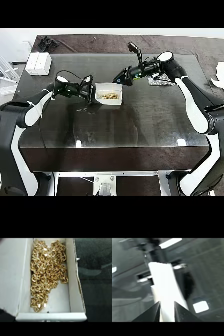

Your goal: Fold the box and place the chain.

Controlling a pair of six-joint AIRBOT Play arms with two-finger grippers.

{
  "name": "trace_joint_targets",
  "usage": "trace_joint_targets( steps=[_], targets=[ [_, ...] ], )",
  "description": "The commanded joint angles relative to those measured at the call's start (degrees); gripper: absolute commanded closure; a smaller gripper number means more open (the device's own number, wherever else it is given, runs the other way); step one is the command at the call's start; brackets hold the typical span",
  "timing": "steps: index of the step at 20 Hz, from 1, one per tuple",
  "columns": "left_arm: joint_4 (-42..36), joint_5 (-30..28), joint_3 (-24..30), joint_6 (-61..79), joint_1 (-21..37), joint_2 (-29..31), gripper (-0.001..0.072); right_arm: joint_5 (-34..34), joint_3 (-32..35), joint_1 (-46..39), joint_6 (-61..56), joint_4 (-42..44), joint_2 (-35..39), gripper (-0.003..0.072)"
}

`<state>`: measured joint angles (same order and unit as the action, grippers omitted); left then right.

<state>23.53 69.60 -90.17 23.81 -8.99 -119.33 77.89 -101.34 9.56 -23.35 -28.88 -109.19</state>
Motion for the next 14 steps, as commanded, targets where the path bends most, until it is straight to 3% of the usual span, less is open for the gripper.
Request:
trace_joint_targets(
  steps=[1, 14],
  targets=[
    [0.0, -0.1, 0.0, 0.0, 0.0, 0.0, 0.0279, 3.8, -0.3, 0.5, 0.1, 0.8, 0.0, 0.0465],
    [0.0, -0.1, 0.0, 0.0, 0.0, 0.0, 0.0280, 3.6, -0.3, 1.8, 2.4, 0.8, -0.7, 0.0467]
  ],
)
